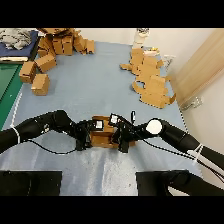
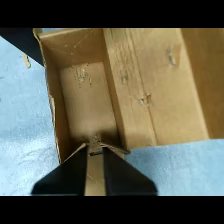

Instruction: Fold the box.

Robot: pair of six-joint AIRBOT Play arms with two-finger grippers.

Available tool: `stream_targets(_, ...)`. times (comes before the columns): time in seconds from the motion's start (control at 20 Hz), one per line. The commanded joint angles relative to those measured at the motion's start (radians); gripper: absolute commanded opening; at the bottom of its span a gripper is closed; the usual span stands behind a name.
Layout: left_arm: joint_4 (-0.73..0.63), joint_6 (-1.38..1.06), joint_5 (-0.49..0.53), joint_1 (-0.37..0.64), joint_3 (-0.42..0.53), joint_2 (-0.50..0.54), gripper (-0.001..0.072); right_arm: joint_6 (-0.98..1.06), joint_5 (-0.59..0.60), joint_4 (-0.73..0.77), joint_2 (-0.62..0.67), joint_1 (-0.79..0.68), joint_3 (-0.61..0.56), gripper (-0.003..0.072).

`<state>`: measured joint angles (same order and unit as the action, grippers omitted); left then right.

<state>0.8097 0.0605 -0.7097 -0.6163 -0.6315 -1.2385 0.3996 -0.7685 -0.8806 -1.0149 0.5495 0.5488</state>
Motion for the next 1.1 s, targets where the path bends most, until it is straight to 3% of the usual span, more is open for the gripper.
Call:
stream_targets(0.0, -0.002, 0.0, -0.008, -0.001, -0.001, 0.001, 0.0588, -0.001, -0.005, 0.033, -0.023, 0.001, 0.0, 0.0248)
stream_targets(0.05, -0.002, 0.0, -0.008, -0.001, -0.001, 0.001, 0.0588, -0.001, -0.005, 0.033, -0.023, 0.001, 0.0, 0.0248)
stream_targets(0.15, -0.002, 0.0, -0.008, -0.001, -0.001, 0.001, 0.0588, -0.001, -0.005, 0.033, -0.023, 0.001, 0.0, 0.0376)
stream_targets(0.2, -0.002, 0.0, -0.008, -0.001, -0.001, 0.001, 0.0589, -0.001, -0.005, 0.033, -0.023, 0.001, -0.001, 0.0377)
stream_targets(0.3, -0.002, 0.0, -0.008, -0.001, -0.001, 0.001, 0.0588, -0.001, -0.005, 0.032, -0.027, 0.001, -0.001, 0.049)
stream_targets(0.6, -0.002, 0.0, -0.008, -0.001, -0.001, 0.001, 0.0588, 0.0, -0.007, 0.028, -0.031, 0.001, -0.001, 0.049)
stream_targets(0.65, -0.002, 0.0, -0.008, 0.0, -0.001, 0.001, 0.0588, 0.01, -0.009, 0.024, -0.031, 0.0, 0.0, 0.0467)
stream_targets(0.75, -0.002, 0.001, -0.008, -0.001, -0.001, 0.001, 0.0589, 0.157, -0.032, -0.059, -0.012, -0.006, 0.0, 0.0206)
stream_targets(0.85, -0.002, 0.008, -0.008, -0.001, -0.001, 0.001, 0.0589, 0.41, -0.081, -0.253, 0.035, -0.024, 0.0, 0.0006)
stream_targets(0.95, -0.002, 0.007, -0.008, -0.001, -0.001, 0.001, 0.0588, 0.668, -0.159, -0.457, 0.13, -0.065, 0.0, 0.0006)
stream_targets(1.05, -0.002, 0.008, -0.008, -0.001, -0.001, 0.001, 0.0588, 0.885, -0.188, -0.542, 0.256, -0.126, 0.0, 0.0006)
